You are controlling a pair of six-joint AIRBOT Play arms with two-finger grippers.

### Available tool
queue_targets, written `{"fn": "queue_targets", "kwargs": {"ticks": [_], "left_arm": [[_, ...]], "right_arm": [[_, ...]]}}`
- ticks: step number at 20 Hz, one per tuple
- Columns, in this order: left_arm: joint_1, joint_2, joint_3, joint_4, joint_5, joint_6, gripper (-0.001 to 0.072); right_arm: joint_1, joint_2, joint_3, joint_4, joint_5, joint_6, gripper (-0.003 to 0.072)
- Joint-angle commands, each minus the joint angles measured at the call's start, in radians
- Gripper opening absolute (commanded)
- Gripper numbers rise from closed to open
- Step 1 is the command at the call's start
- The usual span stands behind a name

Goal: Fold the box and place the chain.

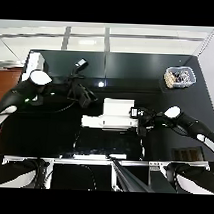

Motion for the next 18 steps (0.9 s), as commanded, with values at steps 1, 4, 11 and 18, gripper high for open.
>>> {"fn": "queue_targets", "kwargs": {"ticks": [1, 4, 11, 18], "left_arm": [[0.029, 0.123, -0.127, -0.024, 0.029, 0.087, 0.0023], [0.018, 0.130, -0.198, -0.006, -0.036, 0.305, 0.0024], [-0.075, 0.040, -0.234, 0.077, 0.113, 0.742, 0.0711], [-0.179, -0.030, -0.234, 0.037, 0.225, 0.764, 0.0670]], "right_arm": [[0.000, -0.001, 0.000, 0.000, 0.001, 0.000, 0.0018], [0.000, -0.001, 0.000, 0.000, 0.001, 0.000, 0.0018], [0.000, -0.001, 0.000, 0.000, 0.001, 0.000, 0.0018], [0.000, -0.001, 0.000, 0.000, 0.001, 0.000, 0.0018]]}}
